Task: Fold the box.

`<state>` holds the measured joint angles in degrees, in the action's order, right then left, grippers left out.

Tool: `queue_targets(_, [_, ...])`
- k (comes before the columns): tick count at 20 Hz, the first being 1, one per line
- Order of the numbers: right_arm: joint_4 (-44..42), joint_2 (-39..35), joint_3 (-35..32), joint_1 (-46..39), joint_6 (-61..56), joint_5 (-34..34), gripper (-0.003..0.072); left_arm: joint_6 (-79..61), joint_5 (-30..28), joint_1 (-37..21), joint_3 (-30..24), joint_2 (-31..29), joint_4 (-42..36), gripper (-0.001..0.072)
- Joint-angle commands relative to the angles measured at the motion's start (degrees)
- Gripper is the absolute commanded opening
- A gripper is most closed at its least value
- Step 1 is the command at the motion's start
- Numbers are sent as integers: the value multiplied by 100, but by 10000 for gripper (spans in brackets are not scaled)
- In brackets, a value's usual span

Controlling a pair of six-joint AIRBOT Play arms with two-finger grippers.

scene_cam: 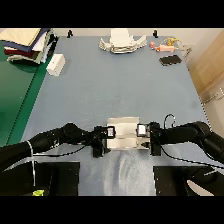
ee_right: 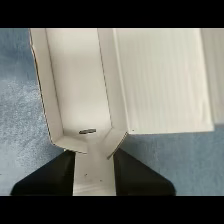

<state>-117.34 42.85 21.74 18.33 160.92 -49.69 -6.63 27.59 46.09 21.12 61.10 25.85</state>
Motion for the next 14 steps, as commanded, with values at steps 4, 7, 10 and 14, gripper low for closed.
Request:
queue_targets(4, [-553, 42, -2, 81, 181, 122, 158, -2, -2, 0, 0, -4, 2, 444])
queue_targets(7, [-549, 142, -2, 422, 181, 125, 164, -2, -2, 0, 0, -4, 2, 444])
queue_targets(10, [-592, 466, 0, 549, 107, 358, 580, -2, -2, 0, 0, -4, 2, 444])
queue_targets(14, [-374, 527, 59, 549, -166, 435, 628, -2, -2, 0, 0, -4, 2, 444])
